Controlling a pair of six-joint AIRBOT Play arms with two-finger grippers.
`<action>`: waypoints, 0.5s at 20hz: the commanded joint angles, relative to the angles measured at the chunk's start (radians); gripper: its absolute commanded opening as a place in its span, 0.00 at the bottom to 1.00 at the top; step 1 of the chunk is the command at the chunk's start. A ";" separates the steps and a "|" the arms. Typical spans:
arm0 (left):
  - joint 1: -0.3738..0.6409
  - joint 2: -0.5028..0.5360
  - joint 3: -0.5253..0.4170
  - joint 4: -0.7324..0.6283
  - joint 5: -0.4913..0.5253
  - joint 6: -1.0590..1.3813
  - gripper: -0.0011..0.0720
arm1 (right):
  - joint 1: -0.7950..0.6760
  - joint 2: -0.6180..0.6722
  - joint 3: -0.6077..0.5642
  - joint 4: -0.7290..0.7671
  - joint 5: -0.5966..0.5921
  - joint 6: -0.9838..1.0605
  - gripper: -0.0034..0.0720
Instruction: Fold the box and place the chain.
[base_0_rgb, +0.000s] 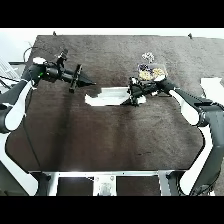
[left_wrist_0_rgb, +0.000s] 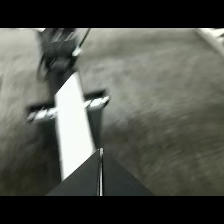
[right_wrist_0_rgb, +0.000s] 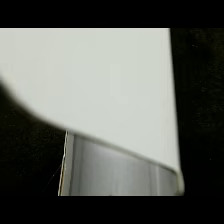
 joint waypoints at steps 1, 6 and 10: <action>-0.059 0.093 -0.053 0.063 0.037 -0.001 0.03 | 0.001 0.000 0.000 0.000 0.001 0.000 0.70; -0.160 0.145 -0.251 0.128 0.253 0.008 0.03 | 0.001 0.000 0.000 0.000 0.001 0.000 0.70; -0.183 0.144 -0.328 0.107 0.451 -0.035 0.03 | 0.001 0.000 0.000 0.000 0.001 0.000 0.70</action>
